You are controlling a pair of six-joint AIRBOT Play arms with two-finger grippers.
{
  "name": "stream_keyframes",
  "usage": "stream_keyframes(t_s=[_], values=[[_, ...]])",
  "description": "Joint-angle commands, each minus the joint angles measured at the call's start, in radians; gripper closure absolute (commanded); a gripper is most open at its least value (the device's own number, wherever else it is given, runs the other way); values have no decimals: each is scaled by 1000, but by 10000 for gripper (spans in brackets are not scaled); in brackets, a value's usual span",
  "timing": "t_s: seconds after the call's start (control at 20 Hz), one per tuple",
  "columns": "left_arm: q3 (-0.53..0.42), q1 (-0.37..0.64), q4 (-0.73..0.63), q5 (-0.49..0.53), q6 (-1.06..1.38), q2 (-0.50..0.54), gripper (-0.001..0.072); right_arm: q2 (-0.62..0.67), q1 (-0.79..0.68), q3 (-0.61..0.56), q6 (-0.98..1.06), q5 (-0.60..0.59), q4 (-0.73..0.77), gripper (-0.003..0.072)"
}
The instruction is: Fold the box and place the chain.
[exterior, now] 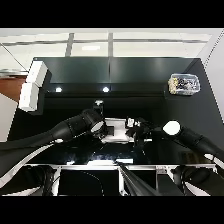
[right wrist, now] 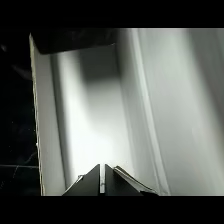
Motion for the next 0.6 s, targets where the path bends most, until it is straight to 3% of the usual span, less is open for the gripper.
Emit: stream_keyframes(t_s=[0.0, 0.2, 0.35, 0.45, 0.55], values=[[1, 0, 3, -3, 3, 0, 681, 76, -102, 24, 241, 72, -114, 649], [0, 0, 3, -5, 3, 0, 681, 220, -433, 96, 785, 362, -315, 650], [0, 0, 3, -6, 3, 0, 681, 219, -752, 51, 1206, 426, -361, 649], [0, 0, 3, -8, 3, 0, 681, 210, -836, -31, 1262, 428, -358, 649], [0, 0, 4, -11, 4, 0, 681, 161, -826, -111, 1283, 430, -308, 649]])
